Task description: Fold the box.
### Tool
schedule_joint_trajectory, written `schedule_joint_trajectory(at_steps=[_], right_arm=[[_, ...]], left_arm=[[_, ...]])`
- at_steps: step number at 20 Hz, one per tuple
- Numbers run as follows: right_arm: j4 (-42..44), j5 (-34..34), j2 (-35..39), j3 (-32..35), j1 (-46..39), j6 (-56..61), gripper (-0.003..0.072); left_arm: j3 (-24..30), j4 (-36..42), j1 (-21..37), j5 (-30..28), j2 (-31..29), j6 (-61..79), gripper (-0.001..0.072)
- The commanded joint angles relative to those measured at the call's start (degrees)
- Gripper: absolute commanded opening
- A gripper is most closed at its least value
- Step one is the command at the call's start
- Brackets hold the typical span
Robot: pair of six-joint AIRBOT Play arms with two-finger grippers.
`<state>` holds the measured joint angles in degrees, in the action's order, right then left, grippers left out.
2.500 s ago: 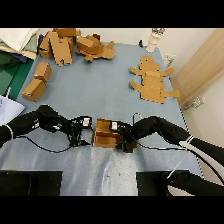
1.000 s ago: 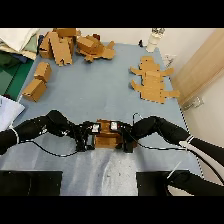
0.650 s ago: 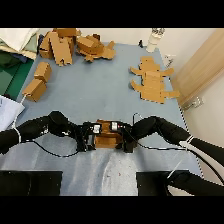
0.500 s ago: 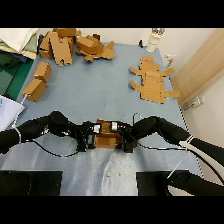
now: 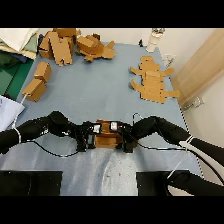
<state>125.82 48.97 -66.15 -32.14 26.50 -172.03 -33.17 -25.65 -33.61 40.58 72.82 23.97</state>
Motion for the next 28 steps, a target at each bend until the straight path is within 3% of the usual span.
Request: schedule_joint_trajectory(at_steps=[1,9,11,28], right_arm=[[0.02,-0.02,0.04,-0.04,0.04,-0.04,0.0462],[0.04,-0.02,0.04,-0.04,0.04,-0.04,0.0463],[0.07,-0.02,0.04,-0.04,0.04,-0.04,0.0463],[0.13,-0.07,0.04,-0.04,0.04,-0.04,0.0463]], left_arm=[[0.02,0.15,0.00,0.09,0.04,0.00,0.0469],[0.02,1.62,0.00,0.50,0.04,-0.02,0.0472],[0.02,1.62,0.00,0.48,0.04,-0.04,0.0669],[0.02,2.49,-1.16,0.26,0.07,-0.04,0.0637]])
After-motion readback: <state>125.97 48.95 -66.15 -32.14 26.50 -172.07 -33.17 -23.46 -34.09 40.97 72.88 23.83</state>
